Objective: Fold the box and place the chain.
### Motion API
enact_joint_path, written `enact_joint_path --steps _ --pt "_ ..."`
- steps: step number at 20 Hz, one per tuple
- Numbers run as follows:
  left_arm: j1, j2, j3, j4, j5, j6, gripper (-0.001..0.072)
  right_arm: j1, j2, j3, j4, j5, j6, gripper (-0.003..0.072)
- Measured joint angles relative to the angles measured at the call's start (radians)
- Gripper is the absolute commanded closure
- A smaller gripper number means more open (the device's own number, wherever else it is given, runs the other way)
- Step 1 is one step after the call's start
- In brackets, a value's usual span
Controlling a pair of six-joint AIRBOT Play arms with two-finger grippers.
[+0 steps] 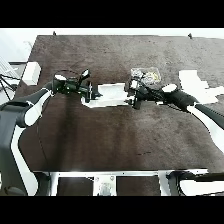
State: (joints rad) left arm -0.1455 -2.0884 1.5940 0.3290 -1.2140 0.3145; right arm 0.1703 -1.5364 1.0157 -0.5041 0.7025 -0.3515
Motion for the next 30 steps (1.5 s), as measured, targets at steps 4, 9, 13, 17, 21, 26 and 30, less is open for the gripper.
enact_joint_path --steps 4,9,13,17,21,26,30 --pt "0.000 0.000 0.000 0.000 -0.001 0.000 0.0689 -0.018 -0.040 0.042 0.004 0.063 -0.006 0.0122" --pt "0.000 0.000 0.000 0.000 -0.001 0.000 0.0689 -0.052 -0.087 0.095 0.006 0.138 -0.019 0.0122" --pt "0.000 0.000 0.000 0.000 -0.001 0.000 0.0689 -0.077 -0.135 0.150 0.006 0.212 -0.023 0.0122" --pt "0.000 0.000 0.000 0.000 -0.001 0.000 0.0689 -0.085 -0.172 0.190 0.006 0.252 -0.026 0.0122" --pt "0.000 0.000 0.000 0.000 -0.001 0.000 0.0689 -0.088 -0.217 0.238 0.005 0.295 -0.026 0.0122" --pt "0.000 0.000 0.000 0.000 -0.001 0.000 0.0689 -0.088 -0.257 0.283 0.005 0.341 -0.025 0.0122" --pt "0.000 0.000 0.000 0.000 -0.002 0.000 0.0689 -0.090 -0.267 0.291 0.005 0.379 -0.022 0.0122"
